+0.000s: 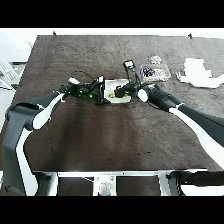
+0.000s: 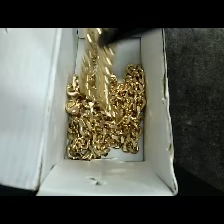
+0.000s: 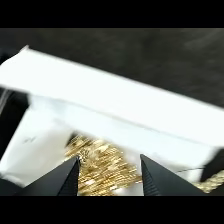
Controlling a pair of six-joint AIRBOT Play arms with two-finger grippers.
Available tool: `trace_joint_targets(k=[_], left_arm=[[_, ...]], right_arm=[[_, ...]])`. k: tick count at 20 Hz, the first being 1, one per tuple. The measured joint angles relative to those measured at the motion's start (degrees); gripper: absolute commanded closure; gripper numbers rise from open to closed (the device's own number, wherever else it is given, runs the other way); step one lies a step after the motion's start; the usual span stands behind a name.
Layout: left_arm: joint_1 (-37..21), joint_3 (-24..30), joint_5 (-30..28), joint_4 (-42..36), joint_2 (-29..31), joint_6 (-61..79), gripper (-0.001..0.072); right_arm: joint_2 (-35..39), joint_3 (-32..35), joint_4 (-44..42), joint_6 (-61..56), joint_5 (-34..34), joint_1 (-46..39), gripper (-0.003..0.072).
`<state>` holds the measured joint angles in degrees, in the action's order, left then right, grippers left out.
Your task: Fold the box and place the chain.
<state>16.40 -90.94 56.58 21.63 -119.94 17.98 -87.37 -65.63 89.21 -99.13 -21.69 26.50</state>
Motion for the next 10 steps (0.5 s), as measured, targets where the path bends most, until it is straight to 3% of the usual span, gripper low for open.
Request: trace_joint_targets(k=[4,6,10], left_arm=[[0.00,0.00,0.00,-0.02,0.00,0.00,0.0290],[0.00,0.00,0.00,0.00,0.00,0.00,0.0289],[0.00,0.00,-0.02,0.00,0.00,0.00,0.0290]], right_arm=[[2.47,-0.07,-1.66,-0.24,-0.37,-5.35,0.0231],[3.02,-0.07,-3.10,1.29,-3.26,-6.64,0.0158],[3.52,-0.07,-4.44,4.55,-8.87,-7.43,0.0158]])
